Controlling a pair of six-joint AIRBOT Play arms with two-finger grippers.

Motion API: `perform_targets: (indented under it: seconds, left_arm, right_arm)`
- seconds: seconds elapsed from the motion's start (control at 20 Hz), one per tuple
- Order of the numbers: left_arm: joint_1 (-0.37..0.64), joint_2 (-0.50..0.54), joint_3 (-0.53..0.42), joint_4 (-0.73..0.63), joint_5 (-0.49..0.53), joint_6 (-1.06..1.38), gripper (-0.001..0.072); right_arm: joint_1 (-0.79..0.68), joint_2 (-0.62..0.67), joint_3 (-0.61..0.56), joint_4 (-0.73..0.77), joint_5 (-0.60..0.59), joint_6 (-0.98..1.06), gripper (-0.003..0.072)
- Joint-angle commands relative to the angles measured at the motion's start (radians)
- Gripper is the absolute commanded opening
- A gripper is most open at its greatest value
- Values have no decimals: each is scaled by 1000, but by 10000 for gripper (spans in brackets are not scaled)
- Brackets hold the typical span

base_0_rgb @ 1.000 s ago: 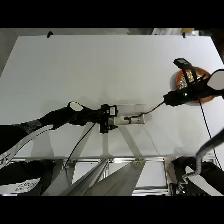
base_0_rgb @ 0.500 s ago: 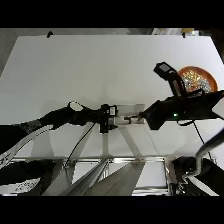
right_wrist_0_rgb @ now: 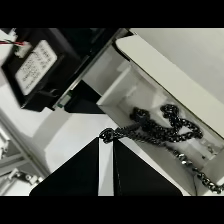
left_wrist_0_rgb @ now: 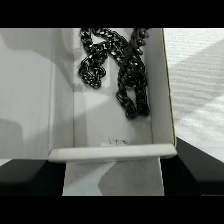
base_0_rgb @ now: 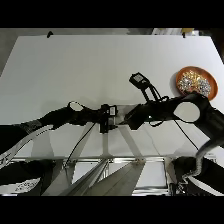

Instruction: Fold the box and place the chain.

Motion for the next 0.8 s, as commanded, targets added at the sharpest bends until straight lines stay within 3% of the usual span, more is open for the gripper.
perform_targets:
  seconds: [0.0, 0.1, 0.4, 0.6, 0.75]
  left_arm:
    - [0, 0, 0, 0, 0, 0, 170]
    - [0, 0, 0, 0, 0, 0, 170]
    - [0, 0, 0, 0, 0, 0, 170]
    - [0, 0, 0, 0, 0, 0, 170]
    - [0, 0, 0, 0, 0, 0, 170]
  right_arm:
    - [5, -63, -8, -24, -24, 12, 60]
    - [5, -64, -5, -24, -23, 27, 182]
    - [-143, -50, 175, -60, 181, 27, 180]
    - [-319, -59, 201, -169, 184, 30, 97]
    - [-443, -100, 193, -232, 188, 31, 92]
